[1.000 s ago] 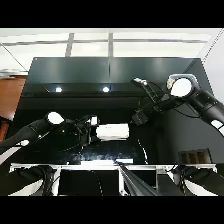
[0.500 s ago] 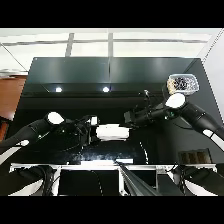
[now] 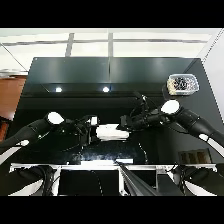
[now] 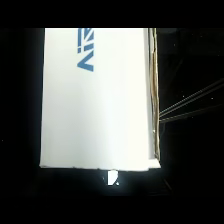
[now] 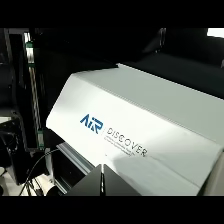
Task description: Fold the box and place the chain.
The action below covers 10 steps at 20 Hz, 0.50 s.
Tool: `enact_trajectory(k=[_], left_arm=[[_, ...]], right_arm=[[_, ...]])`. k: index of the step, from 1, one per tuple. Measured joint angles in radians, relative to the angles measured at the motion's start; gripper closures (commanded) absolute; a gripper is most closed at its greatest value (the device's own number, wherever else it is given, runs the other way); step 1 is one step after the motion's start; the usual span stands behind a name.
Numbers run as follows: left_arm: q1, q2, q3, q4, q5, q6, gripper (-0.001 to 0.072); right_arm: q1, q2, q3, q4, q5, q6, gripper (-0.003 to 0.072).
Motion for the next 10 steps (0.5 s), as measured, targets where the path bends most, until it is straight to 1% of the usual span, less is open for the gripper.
enact_trajectory(k=[5,10], left_arm=[[0.000,0.000,0.000,0.000,0.000,0.000,0.0305],[0.000,0.000,0.000,0.000,0.000,0.003,0.0306]], right_arm=[[0.014,-0.026,-0.001,-0.002,-0.008,0.006,0.0658],[0.064,-0.050,-0.001,-0.018,-0.014,0.006,0.0658]])
